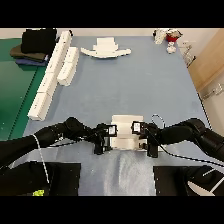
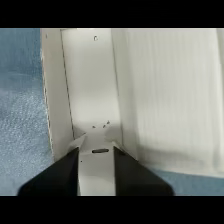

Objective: Fold the box.

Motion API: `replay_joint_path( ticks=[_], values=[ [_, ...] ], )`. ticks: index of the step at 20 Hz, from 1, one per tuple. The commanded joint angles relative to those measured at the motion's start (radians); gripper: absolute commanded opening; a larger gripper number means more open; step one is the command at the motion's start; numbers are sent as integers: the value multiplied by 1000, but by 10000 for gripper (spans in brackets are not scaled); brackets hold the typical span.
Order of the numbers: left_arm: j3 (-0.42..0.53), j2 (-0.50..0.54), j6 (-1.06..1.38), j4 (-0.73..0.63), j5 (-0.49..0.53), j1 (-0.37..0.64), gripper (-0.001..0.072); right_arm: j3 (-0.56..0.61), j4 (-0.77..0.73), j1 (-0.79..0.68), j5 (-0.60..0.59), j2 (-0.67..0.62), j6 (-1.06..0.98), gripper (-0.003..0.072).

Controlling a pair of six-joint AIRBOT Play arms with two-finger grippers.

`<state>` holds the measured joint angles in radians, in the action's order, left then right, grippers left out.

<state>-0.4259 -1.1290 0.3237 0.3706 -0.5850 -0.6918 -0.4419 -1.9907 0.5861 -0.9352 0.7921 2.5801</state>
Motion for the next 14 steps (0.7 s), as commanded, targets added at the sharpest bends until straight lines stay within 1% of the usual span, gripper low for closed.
replay_joint_path(
  ticks=[1, 2, 3, 5, 6, 7, 8, 9, 10, 14],
  values=[
    [0, 0, 0, 0, 0, 0, 414, -26, 140, 1, -127, -34, -299, 135],
    [0, 0, 0, 0, 0, 0, 414, -45, 231, 1, -162, -48, -447, 20],
    [0, 0, 0, 0, 0, 0, 414, -69, 322, 0, -200, -64, -607, 4],
    [0, 0, 0, 0, 0, 0, 413, -110, 501, -7, -267, -100, -841, 3],
    [0, 0, 0, 0, 0, 0, 414, -126, 619, -21, -304, -111, -990, 3],
    [0, 0, 0, 0, 0, 0, 413, -139, 730, -50, -362, -113, -1134, 2],
    [0, 0, 0, 0, 0, 0, 414, -143, 789, -105, -423, -108, -1223, 1],
    [0, 0, 0, 0, 0, 0, 414, -142, 777, -178, -444, -97, -1245, 1],
    [0, 0, 0, 0, 1, 0, 414, -141, 713, -271, -446, -75, -1243, 1],
    [0, 0, 0, 0, 0, 0, 414, -140, 235, -703, -391, 87, -1019, 1]
  ],
)
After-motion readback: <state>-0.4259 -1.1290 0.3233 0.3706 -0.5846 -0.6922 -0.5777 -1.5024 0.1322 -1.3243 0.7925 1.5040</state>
